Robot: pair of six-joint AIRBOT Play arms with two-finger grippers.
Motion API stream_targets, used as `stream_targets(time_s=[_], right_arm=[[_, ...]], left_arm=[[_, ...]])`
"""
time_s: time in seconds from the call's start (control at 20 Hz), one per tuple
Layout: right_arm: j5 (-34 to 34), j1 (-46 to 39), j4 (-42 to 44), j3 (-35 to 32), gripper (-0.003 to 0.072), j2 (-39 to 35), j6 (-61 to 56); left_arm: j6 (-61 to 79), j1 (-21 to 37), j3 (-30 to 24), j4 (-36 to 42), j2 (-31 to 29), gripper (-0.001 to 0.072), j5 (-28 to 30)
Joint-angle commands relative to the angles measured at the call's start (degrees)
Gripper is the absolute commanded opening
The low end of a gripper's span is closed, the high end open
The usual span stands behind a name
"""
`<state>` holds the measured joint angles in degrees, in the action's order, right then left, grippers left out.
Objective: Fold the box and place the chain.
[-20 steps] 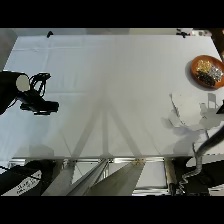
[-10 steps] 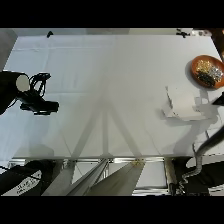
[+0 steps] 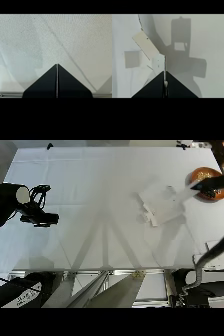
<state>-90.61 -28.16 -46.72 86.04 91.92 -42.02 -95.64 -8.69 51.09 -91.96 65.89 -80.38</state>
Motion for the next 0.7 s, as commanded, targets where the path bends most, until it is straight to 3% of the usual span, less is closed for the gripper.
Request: stream_targets(time_s=[0.0, 0.2, 0.4, 0.65], right_arm=[[0.9, 9.1, 2.1, -0.1, 0.0008, -3.9, -2.8], [2.5, 14.1, 7.8, -4.0, 0.0008, -10.5, -3.6], [6.4, 19.1, 17.6, -13.0, 0.0008, -20.1, -4.3], [13.8, 32.8, 19.2, -15.4, 0.0008, -26.7, -9.2]], left_arm=[[0.0, 0.0, 0.0, 0.0, 0.0, 0.0012, 0.0], [0.0, 0.0, 0.0, 0.0, 0.0, 0.0012, 0.0], [0.0, 0.0, 0.0, 0.0, 0.0, 0.0012, 0.0], [0.0, 0.0, 0.0, 0.0, 0.0, 0.0012, 0.0]])
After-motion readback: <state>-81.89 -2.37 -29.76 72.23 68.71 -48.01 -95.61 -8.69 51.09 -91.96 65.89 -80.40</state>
